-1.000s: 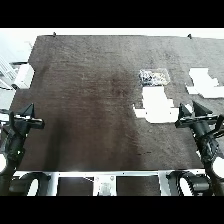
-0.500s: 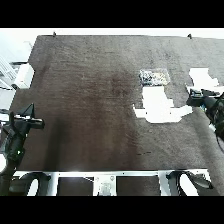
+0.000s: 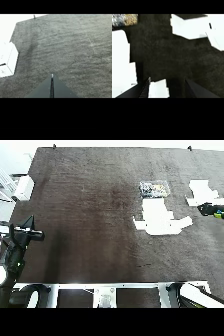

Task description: Fold the box and place the chain.

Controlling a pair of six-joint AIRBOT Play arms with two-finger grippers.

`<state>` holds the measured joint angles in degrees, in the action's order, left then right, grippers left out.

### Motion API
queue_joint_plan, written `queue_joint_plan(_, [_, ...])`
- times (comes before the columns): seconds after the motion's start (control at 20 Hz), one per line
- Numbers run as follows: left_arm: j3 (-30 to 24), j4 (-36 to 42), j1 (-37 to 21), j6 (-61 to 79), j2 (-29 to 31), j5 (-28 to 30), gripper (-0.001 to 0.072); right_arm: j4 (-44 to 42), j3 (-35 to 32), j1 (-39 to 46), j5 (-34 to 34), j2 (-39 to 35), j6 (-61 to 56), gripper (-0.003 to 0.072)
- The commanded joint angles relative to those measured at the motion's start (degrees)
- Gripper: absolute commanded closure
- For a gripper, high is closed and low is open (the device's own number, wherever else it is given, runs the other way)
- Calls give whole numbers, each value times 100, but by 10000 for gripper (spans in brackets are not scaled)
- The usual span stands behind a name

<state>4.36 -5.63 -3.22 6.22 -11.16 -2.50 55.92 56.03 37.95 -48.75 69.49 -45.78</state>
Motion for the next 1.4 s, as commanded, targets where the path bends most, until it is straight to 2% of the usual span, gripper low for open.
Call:
queue_joint_plan(0.0, [0, 0, -2, 2, 4, 0, 689, 503, 1152, 225, -1812, 953, -372, 189])
queue_joint_plan(0.15, [0, 0, -2, 2, 4, 0, 689, 501, 1908, 223, -2675, 1735, -374, 188])
queue_joint_plan(0.35, [0, 0, -2, 2, 4, 0, 689, 463, 2184, 223, -3202, 2155, -310, 188])
queue_joint_plan(0.85, [0, 0, -2, 2, 4, 0, 689, 415, 2175, -76, -3338, 2870, -310, 193])
queue_joint_plan(0.95, [0, 0, -2, 2, 4, 2, 689, 415, 2175, -186, -3429, 3001, -313, 254])
queue_joint_plan(1.15, [0, 0, -2, 2, 4, 0, 689, 313, 2173, -219, -3488, 3165, -310, 258])
queue_joint_plan(1.25, [0, 0, -2, 2, 4, 0, 689, 214, 2173, -219, -3488, 3171, -308, 286])
queue_joint_plan(1.35, [0, 0, -2, 2, 4, 0, 689, 170, 2162, -219, -3488, 3171, -310, 353])
